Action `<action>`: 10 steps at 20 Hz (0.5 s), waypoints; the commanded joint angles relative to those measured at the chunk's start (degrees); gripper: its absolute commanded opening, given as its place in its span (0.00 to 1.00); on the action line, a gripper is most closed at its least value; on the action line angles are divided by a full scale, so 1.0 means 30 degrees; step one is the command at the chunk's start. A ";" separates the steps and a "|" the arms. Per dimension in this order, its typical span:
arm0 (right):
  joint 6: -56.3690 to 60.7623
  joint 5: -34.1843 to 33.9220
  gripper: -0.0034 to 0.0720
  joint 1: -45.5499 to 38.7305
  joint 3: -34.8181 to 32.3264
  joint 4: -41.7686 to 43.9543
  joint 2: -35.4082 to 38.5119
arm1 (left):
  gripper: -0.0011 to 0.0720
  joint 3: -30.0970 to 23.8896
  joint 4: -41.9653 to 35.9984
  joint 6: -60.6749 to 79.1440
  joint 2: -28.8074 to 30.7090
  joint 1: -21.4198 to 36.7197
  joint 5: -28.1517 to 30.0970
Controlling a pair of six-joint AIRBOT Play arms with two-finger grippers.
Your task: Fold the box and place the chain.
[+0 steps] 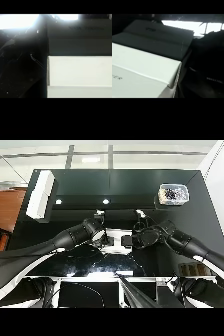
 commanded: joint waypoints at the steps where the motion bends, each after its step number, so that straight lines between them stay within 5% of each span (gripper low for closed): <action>1: 0.2419 -0.1472 0.53 0.1078 0.1399 -0.2834 -0.0823 | 0.05 -0.0007 0.0036 0.0022 -0.0015 0.0007 0.0007; 10: 0.4590 -0.2601 0.45 0.2098 0.2295 -0.4568 -0.1268 | 0.05 -0.0007 0.0029 0.0022 -0.0015 0.0007 0.0007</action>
